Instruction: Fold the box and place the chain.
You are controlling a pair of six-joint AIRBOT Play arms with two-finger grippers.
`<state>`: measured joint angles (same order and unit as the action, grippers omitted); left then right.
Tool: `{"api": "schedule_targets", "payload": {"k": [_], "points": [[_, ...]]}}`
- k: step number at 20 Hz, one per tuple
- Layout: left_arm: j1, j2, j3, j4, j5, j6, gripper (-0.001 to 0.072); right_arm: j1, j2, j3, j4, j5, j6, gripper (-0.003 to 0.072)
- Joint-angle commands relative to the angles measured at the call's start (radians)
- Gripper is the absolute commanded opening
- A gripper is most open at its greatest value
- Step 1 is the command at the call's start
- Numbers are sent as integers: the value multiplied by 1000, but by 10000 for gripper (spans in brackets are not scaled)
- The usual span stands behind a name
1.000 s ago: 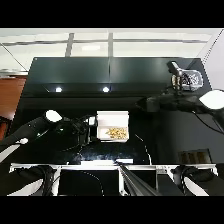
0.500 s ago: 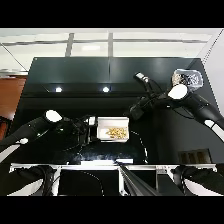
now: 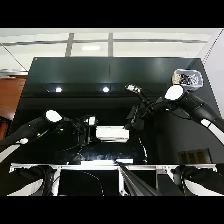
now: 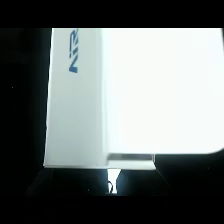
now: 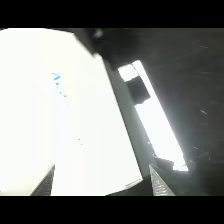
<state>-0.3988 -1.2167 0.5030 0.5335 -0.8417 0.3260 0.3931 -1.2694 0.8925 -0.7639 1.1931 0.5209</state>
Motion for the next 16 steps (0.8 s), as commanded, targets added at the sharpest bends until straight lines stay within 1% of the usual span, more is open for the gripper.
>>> {"api": "schedule_targets", "payload": {"k": [1,3,6,7,9,11,13,16], "points": [[-1,-1,0,0,0,0,482,40,0,0,0,-20,-40,701],[-1,-1,0,0,0,0,482,71,1,0,0,-55,-43,700],[-1,-1,0,0,0,0,482,105,39,0,-3,-58,-39,697],[-1,-1,0,0,0,0,482,111,63,-1,-13,-53,-29,660],[-1,-1,0,0,-1,0,482,119,107,-17,-57,-67,10,660],[-1,-1,0,0,-1,0,482,120,137,-73,-60,-142,13,660],[-1,-1,0,0,-1,0,482,125,140,-108,-48,-222,11,660],[-1,-1,0,0,-1,0,482,161,140,-112,-57,-261,-19,660]]}}
